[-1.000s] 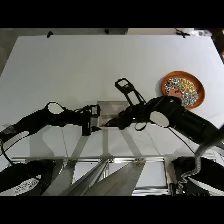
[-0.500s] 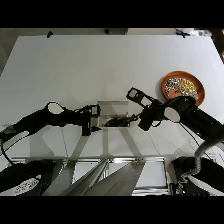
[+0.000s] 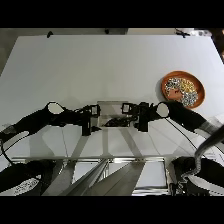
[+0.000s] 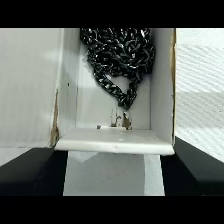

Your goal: Fold the box and place the chain.

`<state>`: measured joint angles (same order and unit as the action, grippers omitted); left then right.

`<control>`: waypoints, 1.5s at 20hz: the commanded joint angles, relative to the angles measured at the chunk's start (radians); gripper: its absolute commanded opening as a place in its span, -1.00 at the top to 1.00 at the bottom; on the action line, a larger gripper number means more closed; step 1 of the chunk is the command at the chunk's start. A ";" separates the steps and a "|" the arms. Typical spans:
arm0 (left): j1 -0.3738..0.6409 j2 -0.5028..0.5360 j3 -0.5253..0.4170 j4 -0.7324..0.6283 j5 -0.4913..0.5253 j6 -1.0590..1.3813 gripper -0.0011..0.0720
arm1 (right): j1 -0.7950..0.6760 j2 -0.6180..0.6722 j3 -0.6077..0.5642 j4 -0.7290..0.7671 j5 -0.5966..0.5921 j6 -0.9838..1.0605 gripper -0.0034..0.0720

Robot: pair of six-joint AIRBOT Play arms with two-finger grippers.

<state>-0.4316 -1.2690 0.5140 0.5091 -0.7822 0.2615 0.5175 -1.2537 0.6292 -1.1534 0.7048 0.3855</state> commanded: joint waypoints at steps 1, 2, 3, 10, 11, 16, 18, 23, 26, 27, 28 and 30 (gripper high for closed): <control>0.000 0.000 0.000 0.000 0.000 0.000 0.73 | -0.001 -0.058 -0.003 0.097 -0.040 -0.074 -0.66; 0.000 0.000 0.000 0.000 0.000 0.000 0.73 | -0.001 -0.058 -0.003 0.130 -0.053 -0.074 -0.62; 0.000 0.000 0.000 0.000 0.000 0.000 0.73 | -0.001 -0.058 -0.003 0.159 -0.063 -0.077 -0.62; 0.000 0.000 0.000 0.000 0.000 0.000 0.73 | -0.002 -0.058 -0.003 0.187 -0.058 -0.081 0.43; 0.000 0.000 0.000 0.000 0.000 0.000 0.73 | -0.002 -0.058 -0.003 0.187 -0.056 -0.080 0.62; 0.000 0.000 0.000 0.000 0.000 0.000 0.73 | -0.002 -0.055 -0.003 0.180 -0.029 -0.069 0.88; 0.000 0.000 0.000 0.000 0.000 0.000 0.73 | -0.003 -0.042 -0.003 0.159 -0.024 -0.032 0.88; 0.000 0.000 0.000 0.000 0.000 0.000 0.73 | -0.089 0.056 -0.003 0.005 0.044 0.198 0.88; 0.000 0.000 0.000 0.000 0.000 0.000 0.73 | -0.103 0.168 -0.003 0.001 0.086 0.268 0.88; 0.000 0.000 0.000 0.000 0.000 0.000 0.73 | -0.103 0.209 -0.003 0.003 0.089 0.293 0.88; 0.000 0.000 0.000 0.000 0.000 0.000 0.73 | -0.095 0.253 -0.003 -0.001 0.089 0.323 0.88; 0.000 0.000 0.000 0.000 0.000 0.000 0.73 | -0.074 0.333 -0.003 0.002 0.089 0.370 0.88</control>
